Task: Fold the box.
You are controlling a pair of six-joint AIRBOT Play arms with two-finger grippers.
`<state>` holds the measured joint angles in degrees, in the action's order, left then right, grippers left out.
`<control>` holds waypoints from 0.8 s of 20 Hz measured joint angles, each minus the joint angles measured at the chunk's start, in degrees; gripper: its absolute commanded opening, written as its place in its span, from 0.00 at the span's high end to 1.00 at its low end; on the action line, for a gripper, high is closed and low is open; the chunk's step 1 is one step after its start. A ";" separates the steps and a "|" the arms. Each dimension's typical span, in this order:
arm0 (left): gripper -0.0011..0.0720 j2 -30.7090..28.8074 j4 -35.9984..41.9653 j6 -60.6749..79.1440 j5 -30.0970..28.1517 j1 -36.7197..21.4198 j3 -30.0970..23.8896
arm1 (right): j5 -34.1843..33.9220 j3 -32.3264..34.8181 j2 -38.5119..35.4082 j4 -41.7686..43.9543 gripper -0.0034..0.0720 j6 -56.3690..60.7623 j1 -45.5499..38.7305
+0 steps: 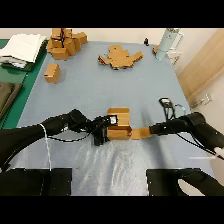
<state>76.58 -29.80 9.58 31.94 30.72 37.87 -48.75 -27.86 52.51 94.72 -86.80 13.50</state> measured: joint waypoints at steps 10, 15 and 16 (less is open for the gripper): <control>0.35 0.00 0.00 0.00 -0.02 0.00 0.00 | -0.68 -0.92 4.31 28.85 0.95 -23.26 -0.85; 0.35 0.00 0.00 0.02 -0.02 0.00 0.00 | -2.38 -1.49 1.09 30.86 0.63 -24.79 -0.85; 0.35 0.00 0.00 0.00 -0.02 0.00 0.00 | -2.56 -1.51 0.35 31.01 0.63 -24.98 -0.85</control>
